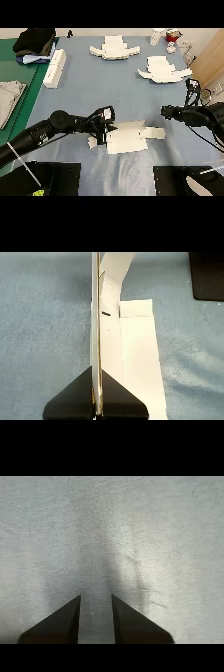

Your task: Fold the box.

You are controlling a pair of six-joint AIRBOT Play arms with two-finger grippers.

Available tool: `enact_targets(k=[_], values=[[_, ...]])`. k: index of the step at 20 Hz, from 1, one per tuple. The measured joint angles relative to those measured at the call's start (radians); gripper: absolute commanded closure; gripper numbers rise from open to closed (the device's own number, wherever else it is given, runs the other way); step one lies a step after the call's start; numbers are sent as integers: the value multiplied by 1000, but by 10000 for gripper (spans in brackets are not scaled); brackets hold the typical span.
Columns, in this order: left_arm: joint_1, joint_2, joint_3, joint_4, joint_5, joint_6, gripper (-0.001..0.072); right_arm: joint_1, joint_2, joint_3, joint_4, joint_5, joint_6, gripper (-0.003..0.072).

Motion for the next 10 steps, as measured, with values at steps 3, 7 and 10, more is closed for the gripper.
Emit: enact_targets(k=[3, 7, 10], values=[[-59, 12, -45, -2, 88, 14, 699, 0, 0, 0, 9, 2, 6, 381], [-87, 5, -65, -2, 117, 21, 699, 0, 0, 0, 20, 2, 10, 381], [-91, -6, -62, -1, 102, 24, 699, 0, 0, 0, 26, 2, 11, 381]])
